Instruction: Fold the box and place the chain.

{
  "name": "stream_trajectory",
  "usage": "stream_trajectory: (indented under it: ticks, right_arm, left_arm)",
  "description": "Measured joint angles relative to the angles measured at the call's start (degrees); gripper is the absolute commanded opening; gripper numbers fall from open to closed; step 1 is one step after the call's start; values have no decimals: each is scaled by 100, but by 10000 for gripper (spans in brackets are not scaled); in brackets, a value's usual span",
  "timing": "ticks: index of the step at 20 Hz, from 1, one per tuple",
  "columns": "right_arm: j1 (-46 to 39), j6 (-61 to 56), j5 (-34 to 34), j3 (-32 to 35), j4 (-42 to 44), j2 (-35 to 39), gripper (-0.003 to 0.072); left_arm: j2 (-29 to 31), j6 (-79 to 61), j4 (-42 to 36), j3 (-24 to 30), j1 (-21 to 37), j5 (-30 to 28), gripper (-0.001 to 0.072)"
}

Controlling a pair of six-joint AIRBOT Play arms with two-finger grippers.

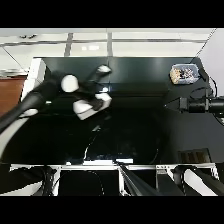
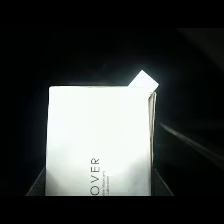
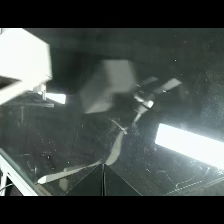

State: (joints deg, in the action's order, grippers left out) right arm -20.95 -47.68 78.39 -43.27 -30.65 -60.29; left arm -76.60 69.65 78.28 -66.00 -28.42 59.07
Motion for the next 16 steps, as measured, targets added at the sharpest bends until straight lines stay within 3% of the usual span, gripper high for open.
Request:
stream_trajectory:
  ticks: [4, 8, 12, 16]
  right_arm:
    - [0, 17, -2, 0, -9, 0, 11]
    - [0, 33, -24, 4, -13, 0, 10]
    - [0, 35, -46, 4, -17, 0, 11]
    - [0, 31, -90, 7, -15, 0, 11]
  left_arm:
    - [1102, 787, 439, 1211, 1408, 621, 273]
    - [1991, 1032, 601, 2157, 3167, 754, 273]
    - [2500, 721, 627, 2634, 4795, 577, 274]
    - [2601, -433, -37, 2774, 5744, 144, 274]
